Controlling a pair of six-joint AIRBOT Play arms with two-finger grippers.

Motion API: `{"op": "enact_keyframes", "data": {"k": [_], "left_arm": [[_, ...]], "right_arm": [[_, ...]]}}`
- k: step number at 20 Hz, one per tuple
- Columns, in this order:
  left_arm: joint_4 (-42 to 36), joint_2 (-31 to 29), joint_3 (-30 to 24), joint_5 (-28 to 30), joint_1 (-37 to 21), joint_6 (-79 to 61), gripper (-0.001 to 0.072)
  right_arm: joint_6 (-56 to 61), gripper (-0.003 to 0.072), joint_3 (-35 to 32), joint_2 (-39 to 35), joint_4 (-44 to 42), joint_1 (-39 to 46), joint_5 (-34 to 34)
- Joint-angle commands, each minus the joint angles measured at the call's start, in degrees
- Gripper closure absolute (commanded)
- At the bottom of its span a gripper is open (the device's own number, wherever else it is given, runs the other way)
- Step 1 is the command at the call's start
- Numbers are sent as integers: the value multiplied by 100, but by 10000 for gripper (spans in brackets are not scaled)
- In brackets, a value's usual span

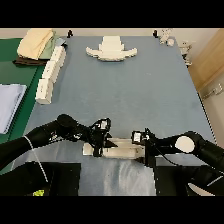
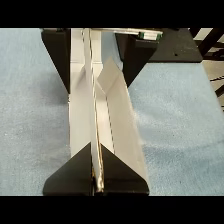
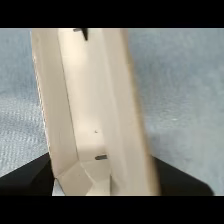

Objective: Fold the box.

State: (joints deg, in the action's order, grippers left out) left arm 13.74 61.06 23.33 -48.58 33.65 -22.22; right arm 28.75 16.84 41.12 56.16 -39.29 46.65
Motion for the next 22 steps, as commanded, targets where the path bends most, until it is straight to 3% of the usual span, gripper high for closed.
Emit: {"op": "enact_keyframes", "data": {"k": [1,5,9,13,15,22], "left_arm": [[2,0,0,2,-7,0,696],[2,-2,0,2,-4,0,696],[2,0,0,2,-7,0,696],[2,0,0,2,-4,0,696],[2,-2,0,2,-7,0,695],[2,0,0,2,-4,0,696]], "right_arm": [[-758,-28,-179,291,-570,39,-114],[-1690,-27,-179,422,-1244,807,315],[-1906,-7,-179,422,-1202,1189,428],[-2103,-5,-232,431,-1375,1220,435],[-2345,55,-404,431,-1620,1220,404],[-3001,55,-597,636,-1934,1202,212]]}}
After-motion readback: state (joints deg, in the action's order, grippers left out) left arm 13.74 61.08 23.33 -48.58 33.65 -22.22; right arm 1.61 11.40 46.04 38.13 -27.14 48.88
